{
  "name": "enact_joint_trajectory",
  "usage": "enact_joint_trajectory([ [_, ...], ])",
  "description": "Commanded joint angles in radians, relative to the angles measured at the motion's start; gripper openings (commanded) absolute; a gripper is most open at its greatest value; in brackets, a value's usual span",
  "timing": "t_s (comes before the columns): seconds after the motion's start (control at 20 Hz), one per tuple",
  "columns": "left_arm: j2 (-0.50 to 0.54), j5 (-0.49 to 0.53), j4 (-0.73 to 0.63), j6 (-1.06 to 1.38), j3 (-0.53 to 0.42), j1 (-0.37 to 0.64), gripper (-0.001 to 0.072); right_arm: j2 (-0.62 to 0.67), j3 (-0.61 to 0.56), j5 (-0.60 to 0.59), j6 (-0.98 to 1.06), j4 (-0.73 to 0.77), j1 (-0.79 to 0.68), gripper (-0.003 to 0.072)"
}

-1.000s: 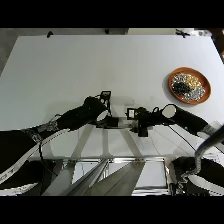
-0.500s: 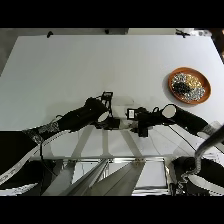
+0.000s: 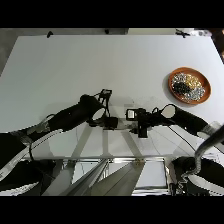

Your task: Fold the box and place the chain.

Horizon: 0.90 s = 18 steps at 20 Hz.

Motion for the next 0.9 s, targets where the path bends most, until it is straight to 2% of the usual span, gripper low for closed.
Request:
enact_joint_trajectory([
  [0.0, 0.050, -0.005, -0.001, 0.097, 0.001, 0.026, 0.0629, 0.000, 0.000, -0.002, -0.002, -0.003, 0.000, 0.0399],
  [0.2, 0.122, -0.020, 0.004, 0.333, 0.001, 0.045, 0.0629, 0.000, 0.000, -0.002, -0.002, -0.003, 0.000, 0.0399],
  [0.45, 0.270, -0.028, -0.001, 0.846, -0.032, 0.075, 0.0633, 0.000, 0.000, -0.002, -0.002, -0.003, 0.000, 0.0399],
  [0.55, 0.349, -0.002, -0.010, 1.058, -0.098, 0.093, 0.0692, 0.000, 0.000, -0.002, -0.002, -0.003, 0.000, 0.0399],
  [0.75, 0.517, 0.088, -0.082, 1.488, -0.304, 0.170, 0.0693, 0.000, 0.000, -0.002, -0.002, -0.003, 0.000, 0.0399],
  [0.85, 0.559, 0.112, -0.177, 1.664, -0.398, 0.235, 0.0694, 0.000, 0.000, -0.002, -0.002, -0.003, 0.000, 0.0399],
])
